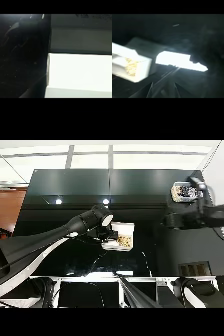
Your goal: Fold the box and place the chain.
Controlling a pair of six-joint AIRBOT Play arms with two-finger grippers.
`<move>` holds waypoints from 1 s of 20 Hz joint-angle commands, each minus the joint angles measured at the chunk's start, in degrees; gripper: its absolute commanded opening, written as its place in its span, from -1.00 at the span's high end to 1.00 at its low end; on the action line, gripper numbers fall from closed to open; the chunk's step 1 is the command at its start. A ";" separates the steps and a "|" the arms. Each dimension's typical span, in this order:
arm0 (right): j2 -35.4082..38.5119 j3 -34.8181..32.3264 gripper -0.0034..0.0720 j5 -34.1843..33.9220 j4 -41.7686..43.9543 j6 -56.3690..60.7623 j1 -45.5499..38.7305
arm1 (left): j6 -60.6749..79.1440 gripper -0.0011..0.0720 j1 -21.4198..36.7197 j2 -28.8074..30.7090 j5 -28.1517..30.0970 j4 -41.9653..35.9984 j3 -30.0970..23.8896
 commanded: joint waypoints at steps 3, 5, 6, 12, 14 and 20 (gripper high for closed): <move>5.95 -0.35 0.05 0.83 -5.20 0.63 -3.45 | 0.02 0.89 0.09 -0.02 0.48 0.74 -0.02; 5.95 -0.92 0.05 0.42 -5.33 0.57 -3.48 | -1.18 0.89 0.13 0.02 0.83 0.17 0.02; 5.95 -1.20 0.05 0.15 -5.38 0.44 -3.45 | -2.75 0.89 0.22 0.09 0.92 -0.11 0.02; 5.95 -3.54 0.05 -3.02 -5.29 0.39 -3.48 | -7.50 -0.20 0.22 3.45 4.24 1.44 0.52; 5.95 -4.61 0.05 -3.76 -5.29 0.39 -3.48 | -0.61 -0.20 0.22 6.51 3.67 2.86 0.76; 5.92 -7.26 0.05 -4.74 -5.20 1.05 -3.48 | 19.87 -0.19 2.69 27.32 -10.60 23.76 -12.26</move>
